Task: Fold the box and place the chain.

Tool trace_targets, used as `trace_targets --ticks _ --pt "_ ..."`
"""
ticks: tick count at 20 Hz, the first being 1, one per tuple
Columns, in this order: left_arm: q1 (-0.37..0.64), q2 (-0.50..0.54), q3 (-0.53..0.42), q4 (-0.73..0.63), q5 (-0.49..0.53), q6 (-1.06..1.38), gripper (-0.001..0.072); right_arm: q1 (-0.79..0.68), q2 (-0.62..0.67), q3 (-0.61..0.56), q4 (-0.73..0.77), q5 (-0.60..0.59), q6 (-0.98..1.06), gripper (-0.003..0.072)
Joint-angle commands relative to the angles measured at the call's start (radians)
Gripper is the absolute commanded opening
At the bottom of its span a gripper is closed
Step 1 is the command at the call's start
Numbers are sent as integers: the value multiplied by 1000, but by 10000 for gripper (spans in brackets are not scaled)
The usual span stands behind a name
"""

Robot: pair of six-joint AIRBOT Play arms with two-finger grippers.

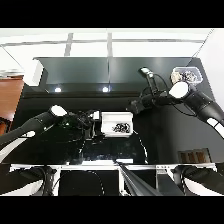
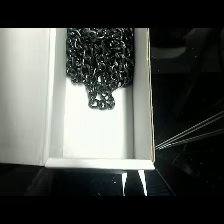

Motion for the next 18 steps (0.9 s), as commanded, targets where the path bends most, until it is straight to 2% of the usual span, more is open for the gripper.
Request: trace_targets --ticks 1,7,18 --pt "-1 0 1 1 2 1 462 13 -14 14 -7 156 -329 709" --pt "-1 0 0 2 1 1 463 89 -14 14 15 144 -650 709" --pt "-1 0 0 3 1 1 463 157 -14 8 -14 164 -581 709"
